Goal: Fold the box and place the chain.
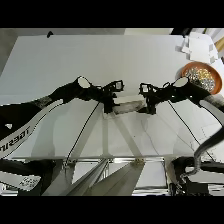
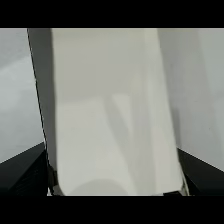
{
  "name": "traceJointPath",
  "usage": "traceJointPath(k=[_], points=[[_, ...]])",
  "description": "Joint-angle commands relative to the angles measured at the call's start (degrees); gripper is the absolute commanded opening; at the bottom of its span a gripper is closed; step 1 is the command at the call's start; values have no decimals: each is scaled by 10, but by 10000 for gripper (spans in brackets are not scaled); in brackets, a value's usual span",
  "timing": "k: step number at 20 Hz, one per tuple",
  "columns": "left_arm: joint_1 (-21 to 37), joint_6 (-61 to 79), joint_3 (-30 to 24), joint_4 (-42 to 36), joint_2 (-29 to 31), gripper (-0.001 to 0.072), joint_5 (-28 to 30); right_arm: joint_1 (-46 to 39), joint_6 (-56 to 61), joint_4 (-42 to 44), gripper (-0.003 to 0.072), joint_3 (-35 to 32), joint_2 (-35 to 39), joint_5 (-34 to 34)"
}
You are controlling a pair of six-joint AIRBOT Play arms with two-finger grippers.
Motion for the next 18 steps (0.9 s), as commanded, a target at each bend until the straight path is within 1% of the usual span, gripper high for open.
traceJointPath(k=[1,6,13,16,18], points=[[0,0,0,1,0,87,2,1,26,-29,720,0,8,7],[0,0,0,1,0,87,2,8,25,-22,720,-20,8,1],[0,0,0,1,0,87,2,7,25,-7,719,-46,7,-27],[0,0,0,1,0,87,2,7,5,24,719,-61,4,-35],[0,0,0,1,0,87,2,7,5,30,719,-61,-4,-37]])
